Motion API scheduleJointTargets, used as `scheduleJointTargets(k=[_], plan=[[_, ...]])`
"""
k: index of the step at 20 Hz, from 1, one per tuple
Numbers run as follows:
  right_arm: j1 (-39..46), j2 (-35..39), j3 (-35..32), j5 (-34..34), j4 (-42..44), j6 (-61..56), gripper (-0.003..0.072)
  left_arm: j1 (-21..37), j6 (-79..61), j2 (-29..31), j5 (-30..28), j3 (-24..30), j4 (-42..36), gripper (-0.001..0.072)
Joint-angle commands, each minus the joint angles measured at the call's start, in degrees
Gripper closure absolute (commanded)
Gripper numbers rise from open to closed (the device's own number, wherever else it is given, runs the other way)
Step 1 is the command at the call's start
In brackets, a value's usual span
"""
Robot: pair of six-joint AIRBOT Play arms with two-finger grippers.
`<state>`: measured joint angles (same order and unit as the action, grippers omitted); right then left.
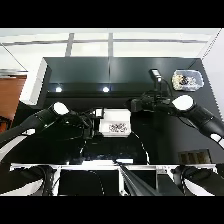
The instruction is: Fold the box and place the chain.
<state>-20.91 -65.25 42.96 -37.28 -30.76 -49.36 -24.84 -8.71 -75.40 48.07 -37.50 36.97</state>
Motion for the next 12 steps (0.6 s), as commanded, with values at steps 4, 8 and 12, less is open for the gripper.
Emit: scheduleJointTargets(k=[4,8,12], plan=[[-0.8,-1.1,4.8,-16.5,-11.4,24.7,0.0059,0.0,0.0,0.1,-0.5,0.0,0.0,0.0313],[-3.1,-1.1,4.8,-17.7,-13.9,27.9,0.0059,0.0,0.0,0.1,0.2,0.0,0.0,0.0313],[-6.3,-1.1,4.8,-17.7,-14.5,32.2,0.0059,0.0,0.0,0.1,0.4,0.0,0.0,0.0312]])
